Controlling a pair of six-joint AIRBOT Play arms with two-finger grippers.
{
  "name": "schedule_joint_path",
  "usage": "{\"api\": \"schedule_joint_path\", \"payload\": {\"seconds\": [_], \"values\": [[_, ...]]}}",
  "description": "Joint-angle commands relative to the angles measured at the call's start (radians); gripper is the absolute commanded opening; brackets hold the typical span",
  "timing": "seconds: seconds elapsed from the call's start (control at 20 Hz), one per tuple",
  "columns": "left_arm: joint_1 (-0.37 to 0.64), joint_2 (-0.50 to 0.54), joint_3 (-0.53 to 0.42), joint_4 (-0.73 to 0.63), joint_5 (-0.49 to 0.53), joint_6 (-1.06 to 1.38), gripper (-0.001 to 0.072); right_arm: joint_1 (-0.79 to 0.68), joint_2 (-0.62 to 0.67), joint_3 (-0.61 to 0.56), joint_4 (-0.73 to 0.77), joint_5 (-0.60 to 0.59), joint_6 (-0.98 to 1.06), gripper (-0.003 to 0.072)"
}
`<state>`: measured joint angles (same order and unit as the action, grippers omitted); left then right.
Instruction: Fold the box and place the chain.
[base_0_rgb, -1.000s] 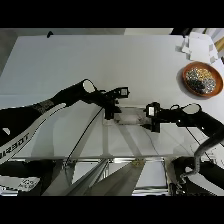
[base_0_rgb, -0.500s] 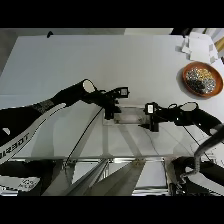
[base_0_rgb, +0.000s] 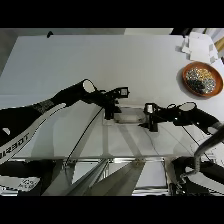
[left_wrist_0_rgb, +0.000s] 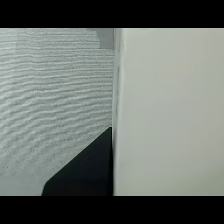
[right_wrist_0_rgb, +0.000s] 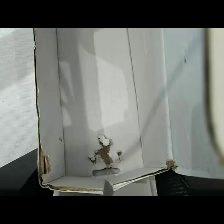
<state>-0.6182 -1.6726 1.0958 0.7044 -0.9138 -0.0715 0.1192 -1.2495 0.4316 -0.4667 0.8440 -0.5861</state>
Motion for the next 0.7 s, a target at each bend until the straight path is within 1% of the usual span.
{"api": "schedule_joint_path", "payload": {"seconds": [0.0, 0.05, 0.35, 0.4, 0.45, 0.5, 0.65], "values": [[-0.001, -0.001, 0.000, 0.000, 0.001, 0.000, 0.0010, -0.001, -0.006, 0.002, 0.001, -0.003, -0.019, 0.0546], [-0.001, -0.001, 0.000, 0.000, 0.001, 0.000, 0.0010, -0.001, -0.008, 0.002, 0.001, -0.003, -0.022, 0.0526], [-0.001, -0.001, 0.000, 0.000, 0.001, 0.000, 0.0010, -0.001, -0.012, 0.002, 0.000, -0.011, -0.025, 0.0514], [-0.001, -0.001, 0.000, 0.000, 0.001, 0.000, 0.0010, -0.001, -0.012, 0.002, 0.000, -0.011, -0.025, 0.0492], [-0.001, -0.001, 0.000, 0.000, 0.001, 0.000, 0.0010, -0.001, -0.012, 0.001, -0.002, -0.010, -0.025, 0.0431], [-0.001, -0.001, 0.000, 0.000, 0.001, 0.000, 0.0010, -0.001, -0.012, 0.002, -0.003, -0.010, -0.025, 0.0410], [0.000, -0.001, 0.000, 0.000, 0.001, 0.000, 0.0010, -0.001, -0.012, 0.002, -0.003, -0.011, -0.025, 0.0410]]}}
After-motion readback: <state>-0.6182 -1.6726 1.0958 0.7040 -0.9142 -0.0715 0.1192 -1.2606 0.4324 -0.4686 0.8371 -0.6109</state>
